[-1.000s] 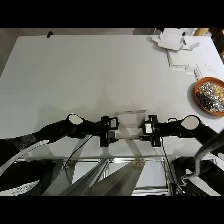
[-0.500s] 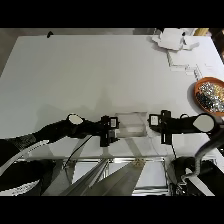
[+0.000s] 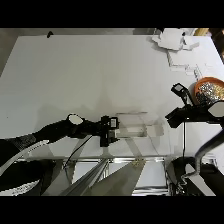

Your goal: Fold the box and place the chain.

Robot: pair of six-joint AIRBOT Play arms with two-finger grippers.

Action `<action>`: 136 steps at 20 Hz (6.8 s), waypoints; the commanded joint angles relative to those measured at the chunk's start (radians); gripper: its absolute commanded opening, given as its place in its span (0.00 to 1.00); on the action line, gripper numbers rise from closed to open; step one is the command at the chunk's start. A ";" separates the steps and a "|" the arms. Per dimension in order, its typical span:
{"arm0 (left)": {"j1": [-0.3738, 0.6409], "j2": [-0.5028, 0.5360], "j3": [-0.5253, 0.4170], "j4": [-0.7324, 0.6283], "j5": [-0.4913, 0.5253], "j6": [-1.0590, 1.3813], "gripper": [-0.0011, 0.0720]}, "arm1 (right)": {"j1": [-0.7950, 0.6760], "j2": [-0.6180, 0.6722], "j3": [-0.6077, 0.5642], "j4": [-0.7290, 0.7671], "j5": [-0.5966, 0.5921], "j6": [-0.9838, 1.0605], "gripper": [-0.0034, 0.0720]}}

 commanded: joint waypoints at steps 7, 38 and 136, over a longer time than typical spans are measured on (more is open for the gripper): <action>0.000 0.001 0.000 0.000 0.000 0.000 0.30 | -0.014 -0.252 -0.063 0.143 0.066 0.148 0.06; 0.000 0.001 0.000 0.000 0.000 0.000 0.30 | 0.428 -0.038 -0.074 0.084 -0.146 0.753 0.51; -0.001 0.001 0.000 0.000 -0.014 0.000 0.30 | -0.443 -0.523 0.415 -0.441 -0.319 0.601 0.25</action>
